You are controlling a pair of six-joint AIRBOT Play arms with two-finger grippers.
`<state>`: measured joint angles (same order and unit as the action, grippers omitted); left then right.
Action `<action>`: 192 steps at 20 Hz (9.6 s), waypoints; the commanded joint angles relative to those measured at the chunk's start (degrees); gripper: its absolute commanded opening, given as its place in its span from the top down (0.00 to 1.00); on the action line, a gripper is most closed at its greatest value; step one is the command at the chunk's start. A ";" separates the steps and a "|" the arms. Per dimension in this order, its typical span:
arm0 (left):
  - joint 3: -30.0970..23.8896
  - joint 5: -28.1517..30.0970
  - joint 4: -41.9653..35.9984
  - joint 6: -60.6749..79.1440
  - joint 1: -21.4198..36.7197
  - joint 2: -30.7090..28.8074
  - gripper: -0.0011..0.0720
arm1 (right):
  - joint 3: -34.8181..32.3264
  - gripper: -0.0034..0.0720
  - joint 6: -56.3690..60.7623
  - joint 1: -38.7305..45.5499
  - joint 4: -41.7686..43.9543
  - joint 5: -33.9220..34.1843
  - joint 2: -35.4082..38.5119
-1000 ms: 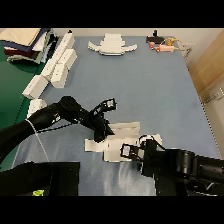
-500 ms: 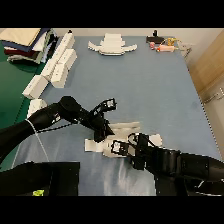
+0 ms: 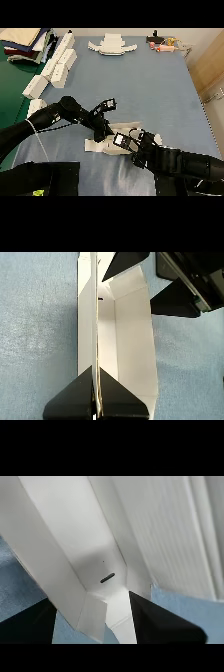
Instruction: Fold the box.
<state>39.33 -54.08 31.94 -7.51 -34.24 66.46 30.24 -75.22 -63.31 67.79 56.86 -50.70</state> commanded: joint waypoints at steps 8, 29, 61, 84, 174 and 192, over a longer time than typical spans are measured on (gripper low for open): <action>0.02 0.02 0.00 0.00 -0.02 0.02 0.97 | -1.40 0.10 2.23 0.13 -5.49 0.09 10.40; 0.02 0.04 0.00 0.00 0.00 0.02 0.97 | -14.49 0.02 -19.39 -1.29 11.67 -8.79 19.08; 0.02 0.00 0.00 0.00 -0.02 0.02 0.97 | -12.15 0.02 -24.24 17.05 12.59 -16.96 18.88; 0.00 0.02 0.00 0.00 -0.04 0.02 0.97 | -5.20 0.03 -70.36 34.77 39.43 -12.02 3.23; 0.02 0.02 0.00 0.00 -0.04 0.02 0.97 | -5.18 0.01 -96.72 46.42 63.80 -6.25 -7.48; 0.00 0.02 0.00 0.00 -0.04 0.02 0.97 | -11.19 0.03 -96.72 45.46 63.06 -9.57 0.74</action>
<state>39.33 -54.37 31.97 -7.53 -34.26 66.48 21.47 -171.94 -17.76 129.60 50.52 -51.94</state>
